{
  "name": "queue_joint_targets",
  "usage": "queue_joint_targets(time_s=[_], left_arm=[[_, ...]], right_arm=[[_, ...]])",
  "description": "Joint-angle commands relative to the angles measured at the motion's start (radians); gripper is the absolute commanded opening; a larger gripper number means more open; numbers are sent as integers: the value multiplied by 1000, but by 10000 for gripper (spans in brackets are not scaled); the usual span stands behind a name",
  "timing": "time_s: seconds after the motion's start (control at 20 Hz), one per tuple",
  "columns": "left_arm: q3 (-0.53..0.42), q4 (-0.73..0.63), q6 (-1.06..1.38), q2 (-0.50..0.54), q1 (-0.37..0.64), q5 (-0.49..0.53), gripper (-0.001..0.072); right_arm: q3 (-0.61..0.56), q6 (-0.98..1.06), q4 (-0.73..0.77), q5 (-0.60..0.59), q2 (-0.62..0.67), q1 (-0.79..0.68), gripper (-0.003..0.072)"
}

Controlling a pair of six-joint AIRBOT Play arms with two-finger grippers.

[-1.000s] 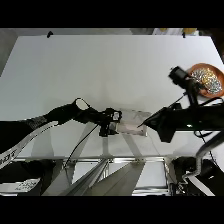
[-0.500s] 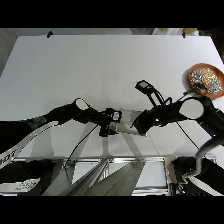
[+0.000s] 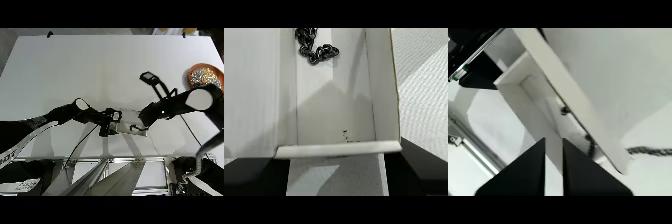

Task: Fold the box and place the chain.

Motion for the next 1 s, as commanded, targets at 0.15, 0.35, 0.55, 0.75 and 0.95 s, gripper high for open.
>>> queue_joint_targets(time_s=[0.15,0.35,0.55,0.75,0.95], left_arm=[[0,0,0,0,0,0,253],[0,0,0,0,0,0,253],[0,0,0,0,0,0,253],[0,0,0,0,0,0,253],[0,0,0,0,0,0,253]], right_arm=[[70,139,-284,107,10,-214,17],[-3,175,-289,33,-84,-335,18],[-103,175,-287,-73,-194,-348,138],[-119,182,-283,-115,-275,-348,298],[-120,211,-288,-193,-283,-348,294]])
